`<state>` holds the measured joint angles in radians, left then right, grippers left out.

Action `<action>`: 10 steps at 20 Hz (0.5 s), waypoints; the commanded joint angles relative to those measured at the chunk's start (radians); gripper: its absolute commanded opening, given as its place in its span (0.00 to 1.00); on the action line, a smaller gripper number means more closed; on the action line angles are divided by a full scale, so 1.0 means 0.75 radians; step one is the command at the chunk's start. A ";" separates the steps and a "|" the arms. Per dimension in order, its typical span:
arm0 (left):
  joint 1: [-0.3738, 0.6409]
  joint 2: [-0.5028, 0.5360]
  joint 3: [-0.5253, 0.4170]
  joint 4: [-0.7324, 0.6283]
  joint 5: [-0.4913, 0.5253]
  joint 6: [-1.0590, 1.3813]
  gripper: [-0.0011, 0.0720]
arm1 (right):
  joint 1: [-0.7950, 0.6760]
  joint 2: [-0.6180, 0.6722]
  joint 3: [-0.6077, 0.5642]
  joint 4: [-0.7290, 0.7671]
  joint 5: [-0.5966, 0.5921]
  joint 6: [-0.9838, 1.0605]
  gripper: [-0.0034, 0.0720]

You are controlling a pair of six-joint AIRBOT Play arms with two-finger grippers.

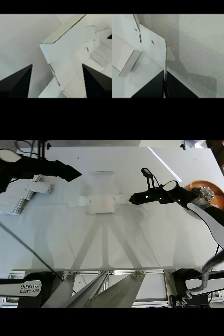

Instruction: Fold the box and place the chain.

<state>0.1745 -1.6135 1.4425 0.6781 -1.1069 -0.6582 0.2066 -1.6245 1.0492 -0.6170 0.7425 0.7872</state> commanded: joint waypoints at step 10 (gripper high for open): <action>-0.080 -0.420 0.310 0.135 -0.146 0.016 0.97 | 0.002 -0.001 0.000 0.001 0.001 0.000 0.06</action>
